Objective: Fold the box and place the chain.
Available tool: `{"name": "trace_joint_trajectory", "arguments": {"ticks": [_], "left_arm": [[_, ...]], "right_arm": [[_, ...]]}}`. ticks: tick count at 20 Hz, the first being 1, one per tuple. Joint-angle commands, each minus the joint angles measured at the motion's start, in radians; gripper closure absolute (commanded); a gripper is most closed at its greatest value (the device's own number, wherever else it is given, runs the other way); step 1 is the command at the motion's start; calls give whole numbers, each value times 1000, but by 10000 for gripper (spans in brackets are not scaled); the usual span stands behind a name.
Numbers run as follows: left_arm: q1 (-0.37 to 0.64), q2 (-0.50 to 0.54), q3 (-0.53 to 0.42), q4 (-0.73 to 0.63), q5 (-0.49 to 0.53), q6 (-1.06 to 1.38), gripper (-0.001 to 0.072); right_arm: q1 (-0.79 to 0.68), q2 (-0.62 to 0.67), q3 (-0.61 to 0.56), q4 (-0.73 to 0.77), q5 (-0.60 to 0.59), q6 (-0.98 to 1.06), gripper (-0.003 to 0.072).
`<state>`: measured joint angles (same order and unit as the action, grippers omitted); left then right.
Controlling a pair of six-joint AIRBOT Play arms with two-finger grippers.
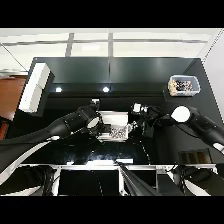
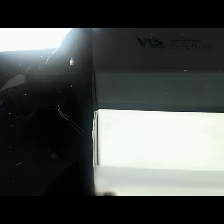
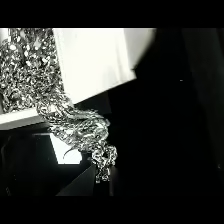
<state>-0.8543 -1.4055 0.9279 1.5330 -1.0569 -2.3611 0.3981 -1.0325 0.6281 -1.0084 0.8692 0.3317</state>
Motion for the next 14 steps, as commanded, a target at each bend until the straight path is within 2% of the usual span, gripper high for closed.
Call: {"name": "trace_joint_trajectory", "arguments": {"ticks": [1, 5, 8, 11, 14], "left_arm": [[-1, 0, 1, 0, 0, 0, 680], [-1, 0, 1, 0, 0, 0, 680], [-1, 0, 1, -1, 0, 0, 680], [-1, 0, 1, -1, 0, 0, 680], [-1, 0, 1, -1, 0, 0, 680]], "right_arm": [[-26, 87, 3, -3, 55, 76, 662], [-26, 155, 20, 122, 182, 159, 662], [-26, 163, 80, 317, 272, 183, 661], [-26, 163, 170, 546, 282, 185, 661], [-26, 162, 251, 660, 280, 185, 661]]}}
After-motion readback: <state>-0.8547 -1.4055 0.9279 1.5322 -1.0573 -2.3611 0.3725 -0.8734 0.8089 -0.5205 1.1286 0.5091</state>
